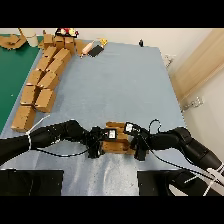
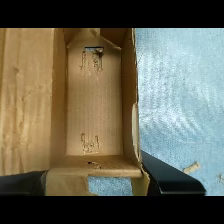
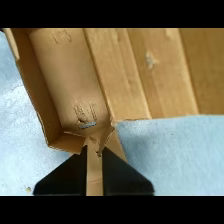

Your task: Fold the box.

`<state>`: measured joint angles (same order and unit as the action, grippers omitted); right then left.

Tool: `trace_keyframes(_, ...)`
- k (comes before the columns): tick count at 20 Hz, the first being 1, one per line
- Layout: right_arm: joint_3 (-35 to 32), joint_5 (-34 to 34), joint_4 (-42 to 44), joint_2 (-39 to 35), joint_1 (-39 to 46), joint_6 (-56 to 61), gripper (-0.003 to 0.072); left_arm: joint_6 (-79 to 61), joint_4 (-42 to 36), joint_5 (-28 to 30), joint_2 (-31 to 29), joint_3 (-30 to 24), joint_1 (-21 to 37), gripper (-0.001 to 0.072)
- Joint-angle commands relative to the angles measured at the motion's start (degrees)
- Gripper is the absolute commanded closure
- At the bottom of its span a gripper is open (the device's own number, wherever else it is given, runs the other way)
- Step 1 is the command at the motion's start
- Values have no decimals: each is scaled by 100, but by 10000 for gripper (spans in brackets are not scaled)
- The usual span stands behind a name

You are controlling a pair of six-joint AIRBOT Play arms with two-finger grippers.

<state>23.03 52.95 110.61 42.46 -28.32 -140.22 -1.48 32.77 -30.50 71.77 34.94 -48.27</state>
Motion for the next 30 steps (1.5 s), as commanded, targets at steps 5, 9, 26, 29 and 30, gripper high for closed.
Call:
trace_keyframes(5, -2, 48, 496, 9, -4, -343, 663, 0, 2, 0, 2, 0, 4, 200)
trace_keyframes(9, -2, 15, 778, 9, -4, -446, 666, 0, 2, 0, 2, 0, 4, 200)
trace_keyframes(26, -2, 151, -186, -44, -319, 260, 665, 0, 0, 0, 2, 0, 2, 200)
trace_keyframes(29, -2, 249, -516, -166, -319, 643, 665, 0, 0, 0, 2, 0, 2, 200)
trace_keyframes(30, -2, 260, -627, -177, -319, 682, 665, 0, 2, 0, 2, 0, 2, 200)
